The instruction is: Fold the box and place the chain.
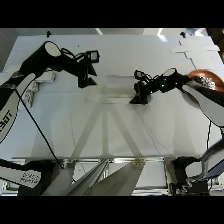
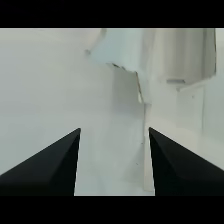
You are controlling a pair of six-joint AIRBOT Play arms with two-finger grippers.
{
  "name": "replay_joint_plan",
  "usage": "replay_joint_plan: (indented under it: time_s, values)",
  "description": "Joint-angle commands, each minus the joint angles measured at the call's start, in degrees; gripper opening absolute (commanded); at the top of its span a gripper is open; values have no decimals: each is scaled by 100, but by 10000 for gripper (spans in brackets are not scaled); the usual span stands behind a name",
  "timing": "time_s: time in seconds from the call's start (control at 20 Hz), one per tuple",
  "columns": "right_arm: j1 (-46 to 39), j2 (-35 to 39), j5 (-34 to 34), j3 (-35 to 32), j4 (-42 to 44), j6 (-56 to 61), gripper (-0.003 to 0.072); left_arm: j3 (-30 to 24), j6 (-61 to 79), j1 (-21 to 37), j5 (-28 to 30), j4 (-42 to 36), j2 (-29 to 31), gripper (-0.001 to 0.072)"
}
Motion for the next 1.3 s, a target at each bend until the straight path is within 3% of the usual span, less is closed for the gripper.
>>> replay_joint_plan:
  time_s: [0.0,0.1,0.3,0.45,0.5,0.6,1.0,1.05,1.1,1.15,1.25]
  values:
    - [0,0,2,7,0,2,501,-332,487,-72,146,92,-254,497]
    - [0,0,2,7,0,2,501,-509,487,-133,575,39,-378,640]
    - [0,0,2,7,0,2,501,-531,522,-262,726,-437,-542,634]
    - [0,0,2,7,0,2,501,-531,804,-404,507,-533,-564,631]
    - [0,0,2,7,0,2,501,-531,905,-444,382,-529,-564,615]
    - [0,0,2,7,0,2,501,-531,918,-501,267,-529,-564,475]
    - [0,0,2,7,0,2,501,-529,920,-518,92,-531,-564,457]
    - [0,0,2,7,0,2,501,-531,922,-518,101,-533,-564,439]
    - [0,0,2,7,0,2,501,-529,929,-518,107,-533,-564,360]
    - [0,0,2,7,0,2,501,-529,1023,-518,120,-533,-564,326]
    - [0,0,2,7,0,2,501,-529,1119,-518,179,-575,-564,327]
